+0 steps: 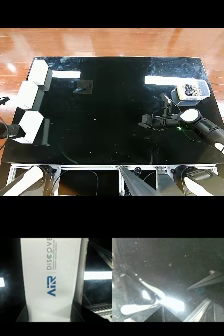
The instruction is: Fold the box and place the chain.
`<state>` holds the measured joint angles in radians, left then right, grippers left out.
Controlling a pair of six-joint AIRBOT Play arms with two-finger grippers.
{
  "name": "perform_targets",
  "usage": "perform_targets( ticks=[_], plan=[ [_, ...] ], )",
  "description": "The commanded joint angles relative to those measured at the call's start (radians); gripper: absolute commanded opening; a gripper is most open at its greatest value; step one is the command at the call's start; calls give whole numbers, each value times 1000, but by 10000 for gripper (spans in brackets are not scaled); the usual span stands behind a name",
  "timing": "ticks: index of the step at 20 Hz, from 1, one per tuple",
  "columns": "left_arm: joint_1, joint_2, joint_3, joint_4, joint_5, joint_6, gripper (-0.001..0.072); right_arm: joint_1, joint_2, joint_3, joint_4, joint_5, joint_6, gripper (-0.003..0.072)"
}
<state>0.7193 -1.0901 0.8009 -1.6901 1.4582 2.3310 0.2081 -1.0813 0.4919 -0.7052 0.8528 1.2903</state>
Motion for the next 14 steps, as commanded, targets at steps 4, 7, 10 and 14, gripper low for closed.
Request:
perform_targets(
  ticks=[4,7,10,14],
  plan=[
    [67,3,1,63,-64,24,16,0,1,1,2,0,0,36],
    [67,2,3,112,-94,26,19,0,1,1,2,0,0,37],
    [67,1,25,112,-161,26,19,0,1,1,2,0,0,37],
    [66,0,29,74,-260,25,20,0,1,1,2,-4,3,36]
  ],
)
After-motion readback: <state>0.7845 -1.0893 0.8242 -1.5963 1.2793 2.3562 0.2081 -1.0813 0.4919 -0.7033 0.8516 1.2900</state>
